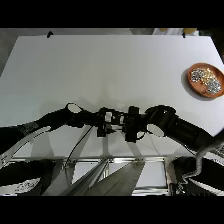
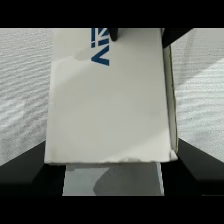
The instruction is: Fold the box and place the chain.
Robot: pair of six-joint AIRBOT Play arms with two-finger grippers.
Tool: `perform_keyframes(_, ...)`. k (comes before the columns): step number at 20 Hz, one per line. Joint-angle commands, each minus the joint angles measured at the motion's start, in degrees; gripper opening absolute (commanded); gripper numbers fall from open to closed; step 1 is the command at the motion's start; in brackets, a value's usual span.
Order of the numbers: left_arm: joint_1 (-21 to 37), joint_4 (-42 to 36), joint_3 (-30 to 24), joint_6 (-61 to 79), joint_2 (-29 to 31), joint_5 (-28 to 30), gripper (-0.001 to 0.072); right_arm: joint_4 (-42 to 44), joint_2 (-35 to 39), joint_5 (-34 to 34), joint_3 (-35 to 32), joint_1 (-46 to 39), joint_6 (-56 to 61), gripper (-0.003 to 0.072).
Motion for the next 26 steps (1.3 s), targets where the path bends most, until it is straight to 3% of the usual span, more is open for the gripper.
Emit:
perform_keyframes(1, 0.0, 0.0, 0.0, 0.1, 0.0, 0.0, 0.0275, 0.8, 0.0, 0.2, -0.2, 0.0, 0.2, 0.0207)
perform_keyframes(6, 0.0, 0.0, 0.0, 0.1, 0.0, 0.0, 0.0275, -2.2, 1.7, 0.3, -0.2, -0.1, 0.2, 0.0242)
perform_keyframes(15, 0.0, 0.0, 0.0, 0.1, 0.0, 0.0, 0.0275, -2.5, 2.2, 3.7, -0.2, -3.0, 0.0, 0.0239)
perform_keyframes(18, 0.0, 0.0, 0.0, 0.1, 0.0, 0.0, 0.0275, -2.5, 2.2, 2.4, -0.2, -3.0, 0.0, 0.0177)
perform_keyframes(26, 0.0, 0.0, 0.0, 0.1, 0.0, 0.0, 0.0275, 3.0, 2.0, 2.7, -1.9, -3.0, -0.1, 0.0178)
